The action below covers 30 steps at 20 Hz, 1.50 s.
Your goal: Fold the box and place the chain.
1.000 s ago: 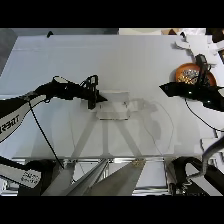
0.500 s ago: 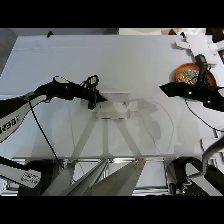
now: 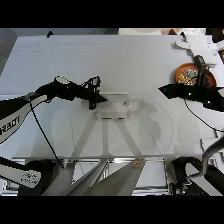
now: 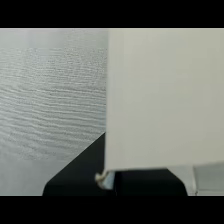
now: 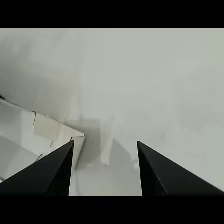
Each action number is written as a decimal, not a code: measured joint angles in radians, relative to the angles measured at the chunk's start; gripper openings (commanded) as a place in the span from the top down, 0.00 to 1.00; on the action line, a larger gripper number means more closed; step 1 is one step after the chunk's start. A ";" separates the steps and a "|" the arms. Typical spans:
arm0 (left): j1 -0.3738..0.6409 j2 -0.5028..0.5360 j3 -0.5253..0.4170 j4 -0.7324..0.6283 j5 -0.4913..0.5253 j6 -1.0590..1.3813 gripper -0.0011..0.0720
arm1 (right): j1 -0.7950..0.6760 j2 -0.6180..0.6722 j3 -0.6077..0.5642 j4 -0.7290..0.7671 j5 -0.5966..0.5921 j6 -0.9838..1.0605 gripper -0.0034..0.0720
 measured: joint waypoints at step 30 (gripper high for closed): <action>0.000 0.000 0.000 0.003 0.004 -0.001 0.97 | 0.329 -0.251 -0.023 0.118 0.053 -1.263 0.03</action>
